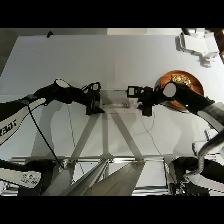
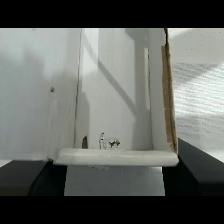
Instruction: Fold the box and place the chain.
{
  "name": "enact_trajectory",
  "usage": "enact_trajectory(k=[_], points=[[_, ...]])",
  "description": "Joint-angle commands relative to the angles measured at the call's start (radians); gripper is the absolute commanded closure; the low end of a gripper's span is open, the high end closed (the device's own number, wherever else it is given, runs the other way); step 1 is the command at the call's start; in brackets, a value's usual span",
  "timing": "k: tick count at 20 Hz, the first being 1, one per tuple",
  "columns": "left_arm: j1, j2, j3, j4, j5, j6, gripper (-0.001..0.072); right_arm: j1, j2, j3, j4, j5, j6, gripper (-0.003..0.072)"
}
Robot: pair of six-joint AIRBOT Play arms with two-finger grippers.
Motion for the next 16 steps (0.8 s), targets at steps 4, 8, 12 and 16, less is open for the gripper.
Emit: enact_trajectory(k=[4, 8, 12, 16], points=[[0.000, 0.000, 0.000, 0.000, 0.000, 0.000, 0.0523, 0.073, -0.022, 0.020, 0.000, -0.039, -0.018, 0.0362], [0.000, 0.000, 0.000, 0.000, 0.000, 0.000, 0.0523, 0.104, -0.022, 0.020, 0.000, -0.054, -0.017, 0.0363], [0.000, 0.000, 0.000, 0.000, 0.000, 0.000, 0.0523, 0.133, -0.022, 0.020, 0.002, -0.077, -0.016, 0.0374], [0.000, 0.000, 0.000, 0.000, 0.000, 0.000, 0.0523, 0.137, -0.026, 0.020, 0.020, -0.084, -0.016, 0.0473]])
